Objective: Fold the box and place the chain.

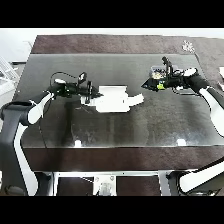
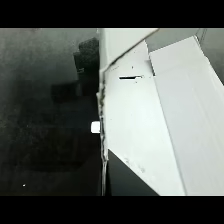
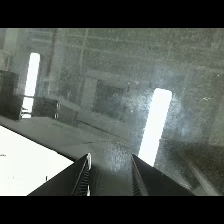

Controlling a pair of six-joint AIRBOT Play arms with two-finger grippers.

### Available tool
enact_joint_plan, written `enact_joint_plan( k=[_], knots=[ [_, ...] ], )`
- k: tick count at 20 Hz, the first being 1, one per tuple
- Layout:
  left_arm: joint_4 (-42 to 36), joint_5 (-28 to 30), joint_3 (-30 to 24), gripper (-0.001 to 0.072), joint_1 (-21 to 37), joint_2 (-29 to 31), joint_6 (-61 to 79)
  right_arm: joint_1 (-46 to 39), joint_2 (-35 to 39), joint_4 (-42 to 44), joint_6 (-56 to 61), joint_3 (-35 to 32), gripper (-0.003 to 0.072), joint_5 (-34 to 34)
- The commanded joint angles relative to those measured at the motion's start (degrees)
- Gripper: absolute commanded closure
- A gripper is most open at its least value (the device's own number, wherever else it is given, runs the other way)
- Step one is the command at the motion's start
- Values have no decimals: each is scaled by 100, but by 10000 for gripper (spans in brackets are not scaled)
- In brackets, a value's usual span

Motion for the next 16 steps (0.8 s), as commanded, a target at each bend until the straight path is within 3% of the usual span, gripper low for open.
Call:
enact_joint_plan(
  k=[1,9,10,11,15,16],
  knots=[
    [37,24,0,692,0,-2,35,-4,-4,0,-57,-2,363,0],
    [33,168,2,689,0,0,-13,-52,46,129,-393,26,361,24],
    [31,166,0,689,0,0,-13,-50,122,219,-516,7,325,24],
    [28,162,0,689,0,0,-13,-33,267,264,-581,-37,234,59],
    [17,155,2,689,0,2,-15,245,1228,262,-1128,-542,215,68],
    [13,153,2,689,0,2,-15,372,1493,262,-1617,-745,163,66]
  ],
)
